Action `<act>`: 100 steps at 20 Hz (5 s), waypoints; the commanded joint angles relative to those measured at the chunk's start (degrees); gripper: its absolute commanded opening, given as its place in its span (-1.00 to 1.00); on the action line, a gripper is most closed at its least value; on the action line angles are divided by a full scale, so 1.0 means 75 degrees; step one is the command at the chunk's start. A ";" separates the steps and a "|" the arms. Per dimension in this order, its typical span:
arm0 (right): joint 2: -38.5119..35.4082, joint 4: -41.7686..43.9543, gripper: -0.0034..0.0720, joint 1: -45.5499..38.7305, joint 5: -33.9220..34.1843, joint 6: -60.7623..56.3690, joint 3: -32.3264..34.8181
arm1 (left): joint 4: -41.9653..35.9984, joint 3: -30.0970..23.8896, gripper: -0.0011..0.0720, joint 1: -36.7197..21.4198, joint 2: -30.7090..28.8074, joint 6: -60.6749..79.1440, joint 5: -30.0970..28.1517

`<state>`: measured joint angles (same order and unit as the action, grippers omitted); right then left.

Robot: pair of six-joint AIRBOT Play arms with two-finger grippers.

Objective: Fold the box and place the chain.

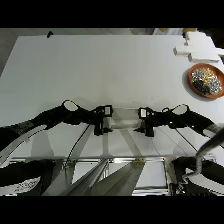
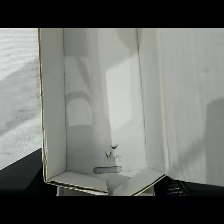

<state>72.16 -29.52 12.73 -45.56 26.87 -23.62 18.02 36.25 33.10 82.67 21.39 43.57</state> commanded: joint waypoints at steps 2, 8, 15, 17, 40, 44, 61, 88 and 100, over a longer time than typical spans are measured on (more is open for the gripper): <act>-0.0003 -0.0026 -0.05 0.0000 -0.0015 0.0026 -0.0006 | -0.0705 -0.0248 0.95 -0.0003 0.0006 0.0565 -0.0353; -0.0003 -0.0029 -0.05 0.0000 -0.0015 0.0026 -0.0006 | -0.1043 -0.0434 0.95 -0.0003 -0.0050 0.1110 -0.0373; -0.0003 -0.0029 -0.05 0.0000 -0.0015 0.0026 -0.0009 | -0.1174 -0.0434 0.93 0.0108 -0.0044 0.1469 -0.0379; -0.0003 -0.0029 -0.05 0.0000 -0.0015 0.0026 -0.0009 | -0.1172 -0.0434 0.54 0.0108 -0.0044 0.1469 -0.0382; -0.0003 -0.0026 -0.07 0.0000 -0.0023 0.0017 -0.0006 | -0.1169 -0.0434 -0.77 0.0108 -0.0044 0.1425 -0.0344; -0.0233 -0.0119 0.96 0.0000 0.0245 -0.0784 -0.0009 | -0.1169 -0.0434 -0.77 0.0108 -0.0044 0.1425 -0.0344; -0.4727 -0.2162 -0.87 0.0003 -0.1102 -0.4715 -0.0009 | -0.1169 -0.0434 -0.77 0.0108 -0.0044 0.1425 -0.0347; -0.3512 -0.4092 -0.88 0.0003 -0.1903 -0.6365 -0.0513 | -0.1169 -0.0434 -0.77 0.0108 -0.0044 0.1425 -0.0347; -0.2439 -0.3861 -0.87 0.0000 -0.1116 -0.2955 -0.0356 | -0.1166 -0.0434 -0.77 0.0108 -0.0044 0.1425 -0.0347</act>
<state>50.87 -61.32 12.75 -56.12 0.73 -26.30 9.26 33.01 33.89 82.37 32.03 40.97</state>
